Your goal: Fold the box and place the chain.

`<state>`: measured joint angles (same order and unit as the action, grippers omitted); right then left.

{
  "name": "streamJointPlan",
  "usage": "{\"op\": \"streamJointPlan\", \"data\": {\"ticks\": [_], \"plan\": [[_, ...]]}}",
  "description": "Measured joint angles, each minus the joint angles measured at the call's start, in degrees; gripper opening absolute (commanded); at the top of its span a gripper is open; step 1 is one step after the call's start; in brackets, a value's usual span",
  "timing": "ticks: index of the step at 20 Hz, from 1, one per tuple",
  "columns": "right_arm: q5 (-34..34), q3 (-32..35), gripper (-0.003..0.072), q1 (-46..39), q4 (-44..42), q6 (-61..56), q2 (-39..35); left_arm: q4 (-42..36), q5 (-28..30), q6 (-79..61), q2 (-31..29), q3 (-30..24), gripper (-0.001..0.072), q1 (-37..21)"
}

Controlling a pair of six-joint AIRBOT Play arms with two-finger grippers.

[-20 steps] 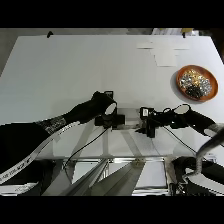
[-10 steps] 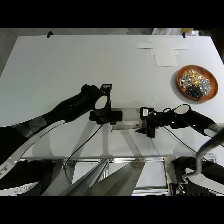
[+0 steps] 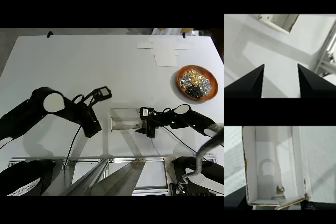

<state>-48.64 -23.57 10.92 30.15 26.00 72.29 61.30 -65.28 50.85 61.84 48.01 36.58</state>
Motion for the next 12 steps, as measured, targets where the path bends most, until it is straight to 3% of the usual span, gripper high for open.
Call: {"op": "streamJointPlan", "data": {"ticks": [4, 5, 6, 7, 12], "plan": [[0.0, 0.0, 0.0459, 0.0, 0.0, 0.0, 0.0, -10.6, 9.44, -31.36, 1.31, -8.61, 0.0462, -5.97], [0.0, 0.0, 0.0459, 0.0, 0.0, 0.0, 0.0, -12.68, 11.08, -36.24, 2.82, -9.73, 0.05, -6.86], [-0.02, 0.0, 0.0459, 0.0, 0.0, 0.0, 0.0, -14.45, 12.44, -40.02, 4.46, -10.47, 0.0643, -7.45], [0.0, 0.0, 0.0459, 0.0, 0.0, 0.0, 0.0, -16.55, 13.92, -44.02, 6.45, -11.06, 0.0693, -7.93], [-0.02, 0.0, 0.0459, 0.0, 0.0, 0.0, 0.0, -27.54, 18.93, -62.12, 14.58, -12.2, 0.0695, -8.79]]}}
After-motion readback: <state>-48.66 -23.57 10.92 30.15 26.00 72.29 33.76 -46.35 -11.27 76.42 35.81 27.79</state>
